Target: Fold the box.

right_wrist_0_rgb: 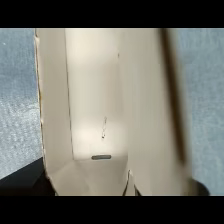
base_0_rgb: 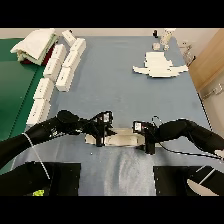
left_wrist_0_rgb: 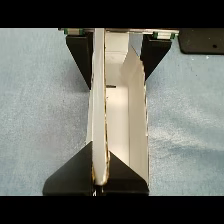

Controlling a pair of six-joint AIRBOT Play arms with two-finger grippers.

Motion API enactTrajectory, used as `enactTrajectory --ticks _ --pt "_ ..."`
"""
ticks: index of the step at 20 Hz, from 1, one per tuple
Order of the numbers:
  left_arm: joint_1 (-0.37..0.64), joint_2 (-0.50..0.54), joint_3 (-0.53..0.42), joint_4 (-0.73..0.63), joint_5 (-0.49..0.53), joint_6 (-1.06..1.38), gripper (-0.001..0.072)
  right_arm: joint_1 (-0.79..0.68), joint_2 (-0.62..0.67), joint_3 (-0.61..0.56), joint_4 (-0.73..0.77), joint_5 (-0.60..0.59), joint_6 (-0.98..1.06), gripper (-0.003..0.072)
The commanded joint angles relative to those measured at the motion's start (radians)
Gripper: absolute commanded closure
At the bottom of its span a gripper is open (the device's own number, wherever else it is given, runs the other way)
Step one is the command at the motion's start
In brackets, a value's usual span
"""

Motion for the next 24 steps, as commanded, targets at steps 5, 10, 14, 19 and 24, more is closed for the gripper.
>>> enactTrajectory --ticks 5,10,14,19,24 --pt "0.001 0.000 0.001 0.000 0.000 0.000 0.0696 0.002 0.015 -0.015 0.019 0.041 0.000 0.0011" --pt "0.001 0.000 0.001 0.000 0.000 0.000 0.0696 0.002 0.015 -0.022 0.014 0.053 0.000 0.0014" --pt "0.001 0.000 0.001 0.000 0.000 0.000 0.0696 0.002 -0.002 -0.023 0.009 0.051 0.000 0.0126" --pt "0.001 0.000 0.001 0.000 0.000 0.000 0.0695 0.002 -0.003 -0.023 0.003 0.051 0.000 0.0125" --pt "0.000 0.000 0.001 0.000 0.000 0.000 0.0695 0.002 -0.003 -0.021 0.003 0.051 0.000 0.0125"
